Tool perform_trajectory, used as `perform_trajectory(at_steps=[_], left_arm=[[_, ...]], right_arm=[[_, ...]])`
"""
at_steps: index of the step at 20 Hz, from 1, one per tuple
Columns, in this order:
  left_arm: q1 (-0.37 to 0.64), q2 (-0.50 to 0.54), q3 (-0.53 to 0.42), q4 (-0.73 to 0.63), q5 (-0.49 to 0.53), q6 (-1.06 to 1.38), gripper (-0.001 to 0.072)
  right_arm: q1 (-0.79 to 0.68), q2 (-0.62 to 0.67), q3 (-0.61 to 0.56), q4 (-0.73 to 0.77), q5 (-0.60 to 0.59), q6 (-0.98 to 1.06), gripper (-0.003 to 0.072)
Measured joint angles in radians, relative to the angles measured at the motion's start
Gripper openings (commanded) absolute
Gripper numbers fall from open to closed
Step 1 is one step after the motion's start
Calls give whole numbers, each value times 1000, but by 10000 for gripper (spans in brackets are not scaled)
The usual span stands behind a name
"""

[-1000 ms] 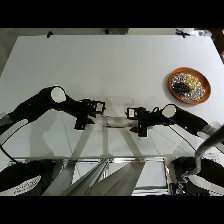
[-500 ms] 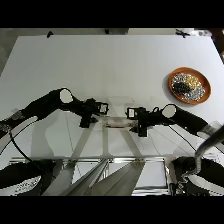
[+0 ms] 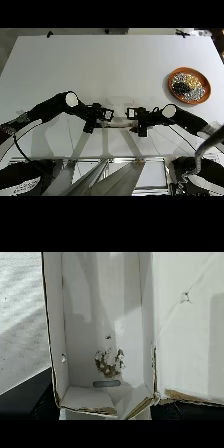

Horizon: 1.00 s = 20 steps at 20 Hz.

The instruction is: Fold the box and place the chain.

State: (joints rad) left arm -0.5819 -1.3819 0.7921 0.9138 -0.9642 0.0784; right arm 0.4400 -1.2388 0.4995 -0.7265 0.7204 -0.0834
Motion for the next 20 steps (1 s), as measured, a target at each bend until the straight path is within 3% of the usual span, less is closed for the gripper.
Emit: perform_trajectory(at_steps=[2, 5, 6, 7, 17, 20], left_arm=[[-8, 0, 0, -10, 5, 0, 198], [-15, 0, 0, -26, 38, 0, 186], [-17, 0, 0, -31, 51, 0, 127], [-18, 0, 0, -34, 62, 0, 118], [-70, -30, 0, -102, 108, 0, 134], [-80, -42, 0, -107, 108, -2, 169]], right_arm=[[0, 0, 0, 0, 0, 0, 399], [0, 0, 0, 0, 0, 1, 399], [0, 0, 0, 0, 0, 2, 399], [0, 0, 0, 0, 0, 2, 399], [0, 0, 0, -2, 0, -3, 399], [0, 0, 0, -3, 0, -2, 399]])
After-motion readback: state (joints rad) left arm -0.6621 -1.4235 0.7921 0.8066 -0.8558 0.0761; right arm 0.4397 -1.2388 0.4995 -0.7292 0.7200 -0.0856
